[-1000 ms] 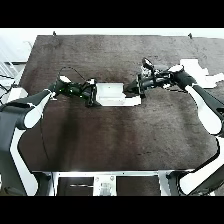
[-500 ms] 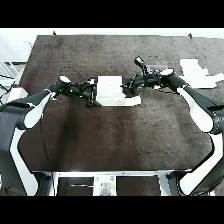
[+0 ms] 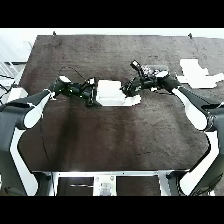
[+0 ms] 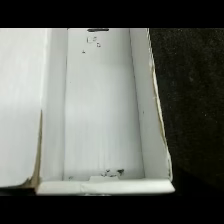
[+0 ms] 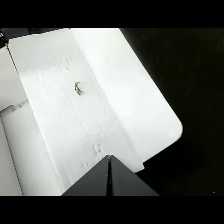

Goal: Fold the box and place the chain.

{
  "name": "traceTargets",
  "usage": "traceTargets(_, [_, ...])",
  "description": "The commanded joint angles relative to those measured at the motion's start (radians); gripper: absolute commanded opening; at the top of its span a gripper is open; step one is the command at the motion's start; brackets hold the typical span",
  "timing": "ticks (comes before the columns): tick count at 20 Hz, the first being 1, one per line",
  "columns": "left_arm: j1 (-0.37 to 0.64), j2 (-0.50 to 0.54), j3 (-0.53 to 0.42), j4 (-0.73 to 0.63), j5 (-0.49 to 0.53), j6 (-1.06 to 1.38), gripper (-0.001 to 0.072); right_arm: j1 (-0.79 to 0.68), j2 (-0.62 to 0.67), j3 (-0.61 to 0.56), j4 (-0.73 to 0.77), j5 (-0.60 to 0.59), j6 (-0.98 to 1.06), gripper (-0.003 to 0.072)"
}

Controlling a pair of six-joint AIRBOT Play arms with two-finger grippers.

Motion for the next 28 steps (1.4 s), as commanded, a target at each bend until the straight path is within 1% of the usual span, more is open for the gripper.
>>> traceTargets(1, [0.000,0.001,0.000,0.002,0.000,0.001,0.0362,-0.013,0.040,0.011,0.001,0.032,-0.004,0.0008])
traceTargets(4, [0.000,0.001,0.000,0.002,0.000,0.001,0.0362,-0.039,0.130,0.010,-0.016,0.133,-0.025,0.0008])
traceTargets(6, [0.000,0.001,0.000,0.002,0.000,0.001,0.0362,-0.052,0.195,-0.010,-0.093,0.156,-0.026,0.0009])
traceTargets(7, [0.000,0.001,0.000,0.002,0.000,0.001,0.0362,-0.053,0.219,-0.024,-0.167,0.156,-0.026,0.0084])
traceTargets(8, [0.000,0.001,0.000,0.002,0.000,0.001,0.0362,-0.052,0.225,-0.034,-0.252,0.156,-0.026,0.0334])
traceTargets(9, [0.000,0.001,0.000,0.002,0.000,0.001,0.0362,-0.052,0.222,-0.045,-0.307,0.156,-0.034,0.0563])
traceTargets(10, [0.000,0.001,0.000,0.002,0.000,0.001,0.0362,-0.052,0.217,-0.067,-0.336,0.155,-0.073,0.0603])
traceTargets(13, [0.000,0.001,0.000,0.002,0.000,0.001,0.0362,-0.044,0.191,-0.118,-0.336,0.149,-0.218,0.0598])
traceTargets(14, [0.000,0.001,0.000,0.002,0.000,0.001,0.0362,-0.039,0.181,-0.127,-0.336,0.140,-0.235,0.0578])
traceTargets(15, [0.000,0.001,0.000,0.002,0.000,0.001,0.0362,-0.031,0.171,-0.134,-0.336,0.117,-0.240,0.0577])
traceTargets(16, [0.000,0.001,0.000,0.002,0.000,0.001,0.0362,-0.019,0.164,-0.137,-0.336,0.098,-0.240,0.0520])
traceTargets(17, [0.000,0.001,0.000,0.002,0.000,0.001,0.0362,-0.010,0.158,-0.137,-0.336,0.090,-0.240,0.0491])
traceTargets(22, [0.000,0.001,0.000,0.002,0.000,0.001,0.0362,0.024,0.154,-0.137,-0.332,0.051,-0.269,0.0492])
traceTargets(24, [0.000,0.001,0.000,0.002,0.000,0.001,0.0362,0.030,0.154,-0.137,-0.320,0.051,-0.270,0.0367])
traceTargets(26, [0.000,0.001,0.000,0.002,0.000,0.001,0.0362,0.036,0.153,-0.137,-0.303,0.050,-0.270,0.0357])
traceTargets(27, [0.000,0.001,0.000,0.002,0.000,0.001,0.0362,0.040,0.153,-0.137,-0.286,0.050,-0.283,0.0278])
traceTargets(28, [0.000,0.001,0.000,0.002,0.000,0.001,0.0362,0.044,0.153,-0.138,-0.264,0.049,-0.300,0.0270])
